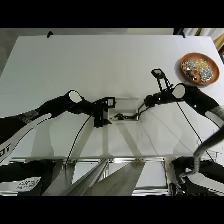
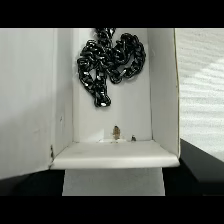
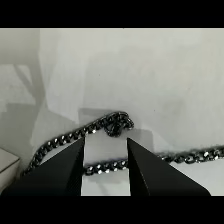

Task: Fold the box and place the chain.

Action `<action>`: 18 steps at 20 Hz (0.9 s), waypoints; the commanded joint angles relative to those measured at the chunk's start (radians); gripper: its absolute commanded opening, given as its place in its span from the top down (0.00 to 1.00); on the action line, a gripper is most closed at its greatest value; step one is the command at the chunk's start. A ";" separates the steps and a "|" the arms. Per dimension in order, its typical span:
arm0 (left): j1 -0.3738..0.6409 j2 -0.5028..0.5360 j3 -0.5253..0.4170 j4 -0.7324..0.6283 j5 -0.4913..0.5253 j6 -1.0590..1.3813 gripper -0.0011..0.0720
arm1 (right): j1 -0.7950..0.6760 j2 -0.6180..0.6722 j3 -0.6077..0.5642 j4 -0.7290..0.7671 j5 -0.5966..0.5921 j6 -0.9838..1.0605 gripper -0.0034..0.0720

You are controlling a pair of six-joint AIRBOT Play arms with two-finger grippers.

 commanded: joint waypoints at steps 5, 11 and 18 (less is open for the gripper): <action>0.000 0.000 0.000 0.000 0.000 0.000 0.97 | -0.001 -0.031 0.000 0.032 -0.030 -0.030 0.61; 0.000 0.000 0.000 0.000 0.000 0.000 0.97 | -0.001 -0.084 0.000 0.032 -0.032 -0.030 0.61; 0.000 0.000 0.000 0.000 0.000 0.000 0.97 | -0.001 -0.084 0.000 0.032 -0.029 -0.030 0.93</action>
